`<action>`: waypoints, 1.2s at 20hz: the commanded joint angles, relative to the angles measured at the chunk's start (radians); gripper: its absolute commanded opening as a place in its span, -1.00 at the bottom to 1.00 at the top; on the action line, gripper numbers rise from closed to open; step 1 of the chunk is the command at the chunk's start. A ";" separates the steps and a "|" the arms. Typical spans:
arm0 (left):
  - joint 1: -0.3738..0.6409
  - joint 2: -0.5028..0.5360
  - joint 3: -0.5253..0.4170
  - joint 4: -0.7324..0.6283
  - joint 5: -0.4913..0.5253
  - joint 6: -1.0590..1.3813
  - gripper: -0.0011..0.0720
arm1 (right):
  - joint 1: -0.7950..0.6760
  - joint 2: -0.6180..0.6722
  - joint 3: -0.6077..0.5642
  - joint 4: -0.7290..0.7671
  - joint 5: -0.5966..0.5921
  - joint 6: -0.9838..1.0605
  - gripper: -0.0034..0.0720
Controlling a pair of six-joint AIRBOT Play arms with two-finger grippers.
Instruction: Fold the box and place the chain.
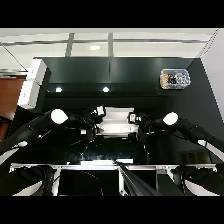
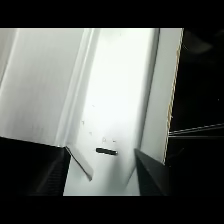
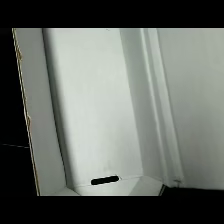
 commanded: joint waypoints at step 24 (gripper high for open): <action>-0.061 -0.030 -0.004 0.119 0.038 -0.042 -0.24 | 0.000 0.001 0.001 0.001 0.000 0.000 0.38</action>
